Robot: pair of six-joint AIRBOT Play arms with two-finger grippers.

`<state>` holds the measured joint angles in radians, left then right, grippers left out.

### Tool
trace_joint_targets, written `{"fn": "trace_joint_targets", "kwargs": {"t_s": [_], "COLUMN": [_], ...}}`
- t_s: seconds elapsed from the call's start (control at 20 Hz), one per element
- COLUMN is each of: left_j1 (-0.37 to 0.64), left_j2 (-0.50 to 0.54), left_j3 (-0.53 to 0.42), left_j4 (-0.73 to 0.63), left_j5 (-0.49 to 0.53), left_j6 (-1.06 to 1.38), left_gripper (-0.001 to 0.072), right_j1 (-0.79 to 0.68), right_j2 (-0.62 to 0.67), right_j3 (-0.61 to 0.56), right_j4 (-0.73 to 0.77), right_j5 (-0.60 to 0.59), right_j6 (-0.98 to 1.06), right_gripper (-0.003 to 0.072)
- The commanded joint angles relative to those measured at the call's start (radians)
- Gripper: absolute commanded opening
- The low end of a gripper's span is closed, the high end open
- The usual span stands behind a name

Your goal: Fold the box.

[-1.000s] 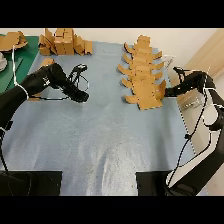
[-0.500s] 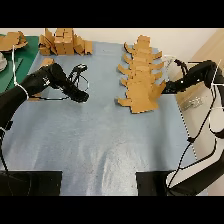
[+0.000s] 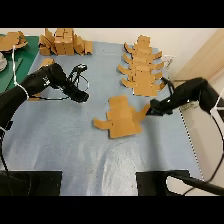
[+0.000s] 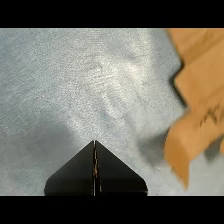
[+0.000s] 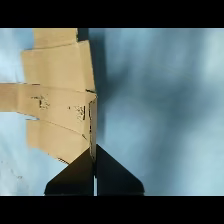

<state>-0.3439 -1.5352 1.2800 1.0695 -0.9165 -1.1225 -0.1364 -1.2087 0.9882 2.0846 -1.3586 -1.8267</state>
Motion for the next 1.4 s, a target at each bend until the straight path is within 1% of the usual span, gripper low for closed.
{"fn": "trace_joint_targets", "kwargs": {"t_s": [0.0, 0.05, 0.1, 0.15, 0.2, 0.35, 0.45, 0.6, 0.7, 0.8, 0.85, 0.9, 1.0, 1.2, 1.35], "left_j1": [0.001, 0.001, 0.001, 0.001, 0.001, 0.001, 0.001, 0.001, 0.001, 0.001, 0.001, 0.001, 0.001, 0.001, 0.001], "left_j2": [0.000, 0.000, 0.000, 0.000, 0.000, 0.000, 0.000, 0.000, 0.000, 0.000, 0.000, 0.000, 0.000, 0.000, 0.000], "left_j3": [0.001, 0.001, 0.001, 0.001, 0.001, 0.001, 0.001, 0.001, 0.001, 0.001, 0.001, 0.001, 0.001, 0.001, 0.001], "left_j4": [0.000, 0.000, 0.000, 0.000, 0.000, 0.000, 0.000, 0.000, 0.000, 0.000, 0.000, 0.000, 0.000, 0.000, 0.000], "left_j5": [0.000, 0.000, 0.000, 0.000, 0.000, 0.000, 0.000, 0.000, 0.000, 0.000, 0.000, 0.000, 0.000, 0.000, 0.001], "left_j6": [0.000, 0.000, 0.000, 0.000, 0.000, 0.000, 0.000, 0.000, 0.000, 0.000, 0.000, 0.000, 0.000, 0.000, 0.000], "left_gripper": [0.0015, 0.0016, 0.0015, 0.0015, 0.0015, 0.0015, 0.0016, 0.0015, 0.0015, 0.0015, 0.0015, 0.0016, 0.0015, 0.0015, 0.0015], "right_j1": [0.090, 0.101, 0.100, 0.098, 0.098, 0.089, 0.087, 0.088, 0.088, 0.089, 0.089, 0.089, 0.089, 0.089, 0.089], "right_j2": [0.171, 0.197, 0.208, 0.205, 0.200, 0.179, 0.148, 0.077, 0.038, 0.019, 0.019, 0.019, 0.019, 0.019, 0.019], "right_j3": [-0.293, -0.338, -0.365, -0.375, -0.375, -0.374, -0.361, -0.323, -0.316, -0.316, -0.316, -0.316, -0.317, -0.317, -0.317], "right_j4": [0.006, 0.006, 0.004, -0.010, -0.030, -0.054, -0.058, -0.058, -0.013, 0.045, 0.072, 0.090, 0.096, 0.093, 0.095], "right_j5": [0.128, 0.130, 0.129, 0.130, 0.140, 0.251, 0.288, 0.289, 0.285, 0.274, 0.258, 0.243, 0.217, 0.207, 0.227], "right_j6": [0.100, 0.101, 0.110, 0.110, 0.110, 0.089, 0.066, 0.020, -0.034, -0.077, -0.098, -0.111, -0.120, -0.120, -0.145], "right_gripper": [0.0004, 0.0112, 0.0322, 0.0384, 0.0384, 0.0384, 0.0383, 0.0376, 0.0334, 0.0329, 0.0265, 0.0255, 0.0255, 0.0254, 0.0155]}}
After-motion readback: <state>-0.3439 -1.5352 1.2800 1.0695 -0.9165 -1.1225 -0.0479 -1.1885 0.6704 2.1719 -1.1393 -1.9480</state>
